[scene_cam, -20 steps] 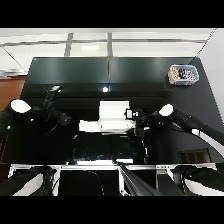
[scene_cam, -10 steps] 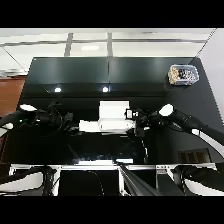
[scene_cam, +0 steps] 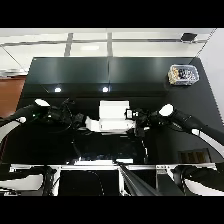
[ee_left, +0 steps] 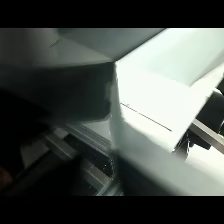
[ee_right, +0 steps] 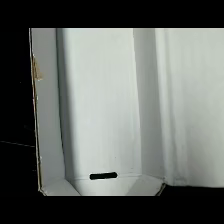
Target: Fold the box and place the chain.
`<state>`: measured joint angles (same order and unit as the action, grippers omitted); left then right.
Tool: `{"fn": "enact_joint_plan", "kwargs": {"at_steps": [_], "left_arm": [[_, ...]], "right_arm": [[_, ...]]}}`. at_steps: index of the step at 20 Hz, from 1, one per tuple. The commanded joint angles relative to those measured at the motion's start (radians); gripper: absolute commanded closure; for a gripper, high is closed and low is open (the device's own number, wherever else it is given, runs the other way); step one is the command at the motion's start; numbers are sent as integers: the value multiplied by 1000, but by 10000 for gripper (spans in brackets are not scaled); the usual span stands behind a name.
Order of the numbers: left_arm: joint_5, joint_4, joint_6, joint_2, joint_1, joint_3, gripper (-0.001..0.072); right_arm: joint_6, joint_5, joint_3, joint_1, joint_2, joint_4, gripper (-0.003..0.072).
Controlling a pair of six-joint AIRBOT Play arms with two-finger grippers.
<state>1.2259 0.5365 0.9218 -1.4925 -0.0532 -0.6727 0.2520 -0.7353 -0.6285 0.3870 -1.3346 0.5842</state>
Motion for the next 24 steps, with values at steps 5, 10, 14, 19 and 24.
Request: {"fn": "enact_joint_plan", "kwargs": {"at_steps": [5,10,14,19,24], "left_arm": [[105,-2,-15,-3,-56,-110,67],[60,88,199,-3,-171,-201,167],[32,176,350,-2,-252,-275,229],[4,379,600,0,-351,-352,230],[-37,391,703,0,-415,-358,230]], "right_arm": [[-1,0,0,1,-1,0,200],[-1,0,0,1,-1,0,200],[-1,0,0,1,-1,0,200],[-1,0,0,1,-1,0,200],[-1,0,0,1,-1,0,200]]}}
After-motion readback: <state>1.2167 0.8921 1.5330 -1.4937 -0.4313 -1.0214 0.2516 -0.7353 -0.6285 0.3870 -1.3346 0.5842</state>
